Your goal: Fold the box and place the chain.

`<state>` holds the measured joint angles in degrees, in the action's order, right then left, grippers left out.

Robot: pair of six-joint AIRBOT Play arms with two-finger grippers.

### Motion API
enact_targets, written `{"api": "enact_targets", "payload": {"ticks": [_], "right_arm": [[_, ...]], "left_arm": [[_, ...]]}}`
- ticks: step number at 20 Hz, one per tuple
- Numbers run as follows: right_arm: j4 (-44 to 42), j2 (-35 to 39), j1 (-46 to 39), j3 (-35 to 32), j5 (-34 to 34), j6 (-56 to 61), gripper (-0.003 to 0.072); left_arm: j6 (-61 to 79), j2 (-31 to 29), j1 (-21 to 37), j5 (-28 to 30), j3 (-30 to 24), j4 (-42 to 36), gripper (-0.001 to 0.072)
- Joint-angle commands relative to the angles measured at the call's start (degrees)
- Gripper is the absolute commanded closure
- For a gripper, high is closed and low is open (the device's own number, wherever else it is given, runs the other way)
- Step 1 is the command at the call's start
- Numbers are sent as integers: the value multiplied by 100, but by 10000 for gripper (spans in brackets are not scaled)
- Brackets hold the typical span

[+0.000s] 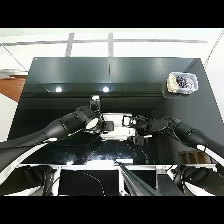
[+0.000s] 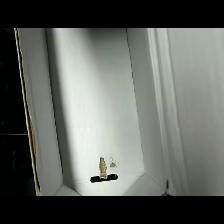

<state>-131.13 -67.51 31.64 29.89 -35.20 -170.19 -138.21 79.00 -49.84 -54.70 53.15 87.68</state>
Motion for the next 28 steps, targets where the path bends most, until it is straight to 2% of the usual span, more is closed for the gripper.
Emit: {"api": "enact_targets", "payload": {"ticks": [1,5,7,17,28], "right_arm": [[-2,-2,2,-4,2,4,279],[0,-2,4,-4,4,4,279],[0,-2,4,-4,4,2,279],[2,-2,2,-4,7,4,278],[0,-4,2,-4,7,2,279]], "left_arm": [[-31,96,-17,-81,42,33,359],[-138,118,-20,-85,42,33,365],[-138,155,-70,-66,42,37,438],[-433,168,-136,57,42,103,439],[-463,173,-157,-157,105,212,439]]}}
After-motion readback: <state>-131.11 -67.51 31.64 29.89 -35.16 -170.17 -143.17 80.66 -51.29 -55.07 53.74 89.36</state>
